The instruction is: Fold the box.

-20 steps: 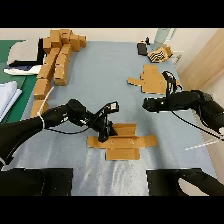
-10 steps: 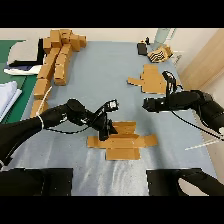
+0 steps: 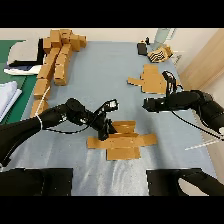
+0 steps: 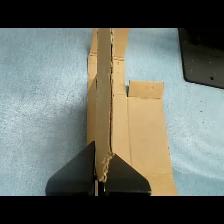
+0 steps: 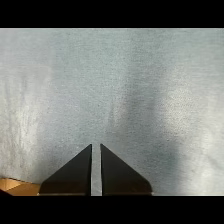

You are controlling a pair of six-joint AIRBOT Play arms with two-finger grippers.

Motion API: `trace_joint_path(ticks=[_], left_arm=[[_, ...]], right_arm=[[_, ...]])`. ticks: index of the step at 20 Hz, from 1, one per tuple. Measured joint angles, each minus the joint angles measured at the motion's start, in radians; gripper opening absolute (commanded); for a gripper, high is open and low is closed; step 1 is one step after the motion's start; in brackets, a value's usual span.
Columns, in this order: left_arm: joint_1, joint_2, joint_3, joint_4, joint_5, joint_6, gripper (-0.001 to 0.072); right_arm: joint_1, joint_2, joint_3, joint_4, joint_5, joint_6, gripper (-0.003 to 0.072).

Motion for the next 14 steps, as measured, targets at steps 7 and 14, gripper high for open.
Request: trace_joint_path(ticks=[7,14], left_arm=[[0.000,0.001,0.000,0.026,0.002,-0.003,0.0016],[0.000,-0.011,0.002,0.031,0.002,-0.003,0.0016]], right_arm=[[0.000,0.000,0.000,0.000,0.002,0.000,0.0084],[0.000,0.000,0.000,-0.006,0.002,0.000,0.0083]])
